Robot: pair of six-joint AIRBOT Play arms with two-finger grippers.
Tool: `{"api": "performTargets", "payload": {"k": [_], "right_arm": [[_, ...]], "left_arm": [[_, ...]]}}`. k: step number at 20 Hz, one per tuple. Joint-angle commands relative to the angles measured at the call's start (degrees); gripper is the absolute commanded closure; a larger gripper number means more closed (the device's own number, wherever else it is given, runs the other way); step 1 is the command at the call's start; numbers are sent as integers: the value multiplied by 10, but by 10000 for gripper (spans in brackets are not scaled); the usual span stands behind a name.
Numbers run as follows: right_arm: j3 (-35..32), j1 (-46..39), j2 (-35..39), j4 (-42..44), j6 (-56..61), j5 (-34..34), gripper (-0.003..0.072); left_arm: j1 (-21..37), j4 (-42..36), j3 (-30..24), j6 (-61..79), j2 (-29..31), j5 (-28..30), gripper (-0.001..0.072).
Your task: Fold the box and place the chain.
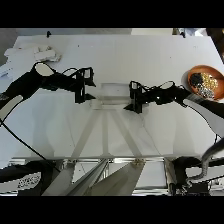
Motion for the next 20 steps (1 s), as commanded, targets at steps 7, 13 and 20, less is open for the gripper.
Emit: {"api": "performTargets", "payload": {"k": [7, 13, 20], "right_arm": [[0, 0, 0, 0, 0, 0, 220], [0, 0, 0, 0, 0, 0, 220], [0, 0, 0, 0, 0, 0, 220]], "left_arm": [[-40, 30, 0, -20, -55, 9, 51], [-42, 38, 0, -31, -95, 7, 52], [-42, 38, 0, -27, -102, -18, 81]]}}
